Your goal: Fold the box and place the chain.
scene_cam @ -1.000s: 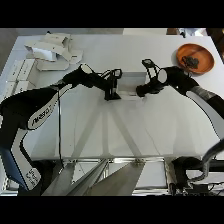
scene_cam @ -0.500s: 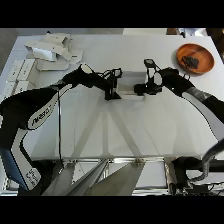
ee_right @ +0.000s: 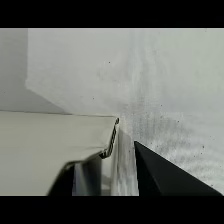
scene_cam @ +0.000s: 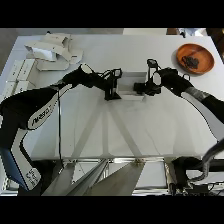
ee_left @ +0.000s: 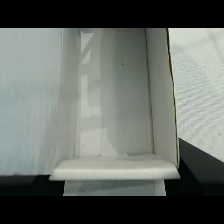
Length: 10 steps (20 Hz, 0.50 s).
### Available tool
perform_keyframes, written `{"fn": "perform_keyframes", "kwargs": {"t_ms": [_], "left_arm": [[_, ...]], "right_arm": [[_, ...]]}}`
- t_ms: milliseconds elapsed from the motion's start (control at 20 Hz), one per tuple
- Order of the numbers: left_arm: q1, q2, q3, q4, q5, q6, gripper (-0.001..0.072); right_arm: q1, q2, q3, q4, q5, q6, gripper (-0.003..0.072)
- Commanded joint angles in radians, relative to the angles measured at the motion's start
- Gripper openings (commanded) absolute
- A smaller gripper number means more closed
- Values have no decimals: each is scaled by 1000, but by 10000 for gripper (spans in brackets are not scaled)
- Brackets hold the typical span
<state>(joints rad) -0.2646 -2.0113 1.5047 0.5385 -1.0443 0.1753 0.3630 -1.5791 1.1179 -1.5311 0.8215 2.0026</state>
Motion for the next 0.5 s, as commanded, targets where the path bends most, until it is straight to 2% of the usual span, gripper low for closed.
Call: {"fn": "perform_keyframes", "kwargs": {"t_ms": [0,50,150,200,450], "left_arm": [[1,0,1,0,0,0,439],[1,0,1,0,0,0,438],[1,0,1,0,0,0,438],[1,0,1,0,0,0,438],[1,0,1,0,0,0,438]], "right_arm": [[2,-6,1,-3,-4,16,230],[2,-6,1,-3,-7,16,129],[6,-6,1,-3,-31,13,92],[10,-6,1,-5,-39,11,14],[18,-12,1,-6,-50,5,15]]}}
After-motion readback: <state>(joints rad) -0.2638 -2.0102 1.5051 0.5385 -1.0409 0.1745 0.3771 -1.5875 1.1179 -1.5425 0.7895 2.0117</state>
